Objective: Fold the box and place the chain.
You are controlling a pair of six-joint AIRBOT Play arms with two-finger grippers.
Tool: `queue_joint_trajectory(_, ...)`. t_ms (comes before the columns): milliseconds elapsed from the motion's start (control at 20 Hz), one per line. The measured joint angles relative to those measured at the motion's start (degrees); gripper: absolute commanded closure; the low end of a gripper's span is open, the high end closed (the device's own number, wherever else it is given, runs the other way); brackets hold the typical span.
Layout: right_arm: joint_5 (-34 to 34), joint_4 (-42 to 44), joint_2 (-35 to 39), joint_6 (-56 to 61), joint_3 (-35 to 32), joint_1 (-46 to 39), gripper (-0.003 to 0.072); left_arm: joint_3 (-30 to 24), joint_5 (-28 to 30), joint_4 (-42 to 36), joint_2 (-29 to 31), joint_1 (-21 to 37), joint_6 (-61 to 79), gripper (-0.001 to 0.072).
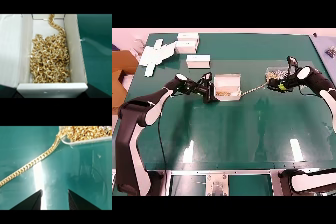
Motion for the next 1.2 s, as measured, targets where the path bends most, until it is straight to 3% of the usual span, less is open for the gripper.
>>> queue_joint_trajectory(400, -10.5, 6.0, -4.9, 0.3, -0.2, -0.3, 0.0317, 0.0, 0.0, 0.0, 0.0, 0.0, 0.0, 0.0181)
queue_joint_trajectory(700, -13.9, 10.2, -9.4, 0.3, 3.1, 0.7, 0.0338, 0.0, 0.0, 0.0, 0.0, 0.0, 0.0, 0.0181)
queue_joint_trajectory(750, -14.1, 10.6, -10.3, 0.3, 3.9, 1.0, 0.0375, 0.0, 0.0, 0.0, 0.0, 0.0, 0.0, 0.0181)
queue_joint_trajectory(900, -14.7, 11.1, -12.5, 0.2, 6.3, 1.7, 0.0675, 0.0, -0.1, 0.0, 0.0, 0.0, 0.0, 0.0181)
queue_joint_trajectory(1200, -15.1, 11.5, -13.3, -0.1, 8.9, 1.8, 0.0678, 0.0, -0.1, 0.0, 0.0, 0.0, 0.0, 0.0181)
